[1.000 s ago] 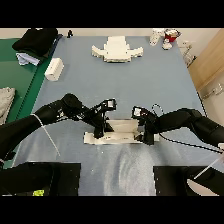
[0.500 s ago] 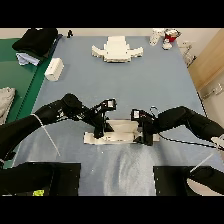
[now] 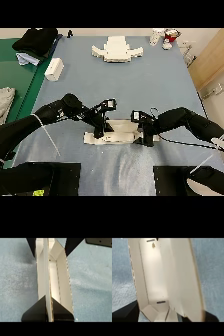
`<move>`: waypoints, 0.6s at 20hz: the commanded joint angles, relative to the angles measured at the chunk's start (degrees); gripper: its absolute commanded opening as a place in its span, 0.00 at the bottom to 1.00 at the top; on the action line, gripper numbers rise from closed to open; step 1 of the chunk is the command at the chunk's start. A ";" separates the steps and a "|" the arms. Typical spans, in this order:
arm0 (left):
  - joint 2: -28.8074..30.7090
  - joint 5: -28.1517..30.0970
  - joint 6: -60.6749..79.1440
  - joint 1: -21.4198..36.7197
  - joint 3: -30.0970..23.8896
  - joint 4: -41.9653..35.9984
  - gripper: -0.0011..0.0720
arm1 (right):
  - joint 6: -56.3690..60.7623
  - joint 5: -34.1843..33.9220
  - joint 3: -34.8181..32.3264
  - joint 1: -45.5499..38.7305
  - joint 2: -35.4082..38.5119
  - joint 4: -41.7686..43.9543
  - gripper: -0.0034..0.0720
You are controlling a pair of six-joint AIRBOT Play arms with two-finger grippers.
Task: Fold the box.
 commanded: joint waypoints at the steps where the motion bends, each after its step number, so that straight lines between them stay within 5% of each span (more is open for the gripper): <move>1: -0.04 0.02 0.02 0.02 0.02 0.00 0.03 | -0.57 3.15 -2.27 0.11 -0.02 0.33 0.98; 5: -0.04 0.00 0.02 0.02 0.02 0.00 0.03 | -0.57 7.50 -3.48 2.21 -0.02 0.20 0.90; 12: -0.04 0.02 0.02 0.02 0.02 0.02 0.03 | -0.57 8.28 -3.58 3.28 -1.33 -0.26 0.90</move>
